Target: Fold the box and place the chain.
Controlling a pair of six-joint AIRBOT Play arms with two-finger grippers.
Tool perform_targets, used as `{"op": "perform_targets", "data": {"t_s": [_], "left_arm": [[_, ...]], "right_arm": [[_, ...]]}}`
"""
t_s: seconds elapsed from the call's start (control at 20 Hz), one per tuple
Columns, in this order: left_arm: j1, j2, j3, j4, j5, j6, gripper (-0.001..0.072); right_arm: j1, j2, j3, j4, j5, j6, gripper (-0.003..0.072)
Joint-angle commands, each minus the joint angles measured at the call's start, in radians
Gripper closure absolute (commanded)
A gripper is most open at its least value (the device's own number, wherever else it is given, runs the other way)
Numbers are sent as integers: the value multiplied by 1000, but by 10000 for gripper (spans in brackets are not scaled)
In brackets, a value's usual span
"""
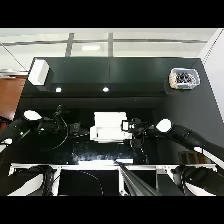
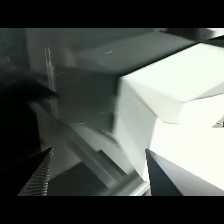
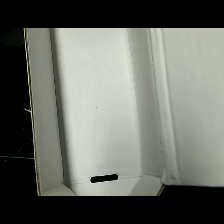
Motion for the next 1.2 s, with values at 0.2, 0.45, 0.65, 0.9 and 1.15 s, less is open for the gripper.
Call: {"op": "perform_targets", "data": {"t_s": [0.2, 0.45, 0.65, 0.9, 1.15], "left_arm": [[-172, 53, 49, -1, 72, -62, 12], [-297, 53, 49, 9, 209, -146, 12], [-353, 53, 50, 65, 246, -259, 13], [-389, 53, 56, 154, 250, -357, 21], [-393, 53, 108, 192, 257, -395, 21]], "right_arm": [[1, 0, 1, 0, 0, 0, 290], [0, 0, 1, 0, 0, 0, 290], [1, 0, 1, 0, 0, 0, 290], [1, 0, 1, 0, 0, 0, 290], [1, 0, 1, 0, 0, 0, 290]]}}
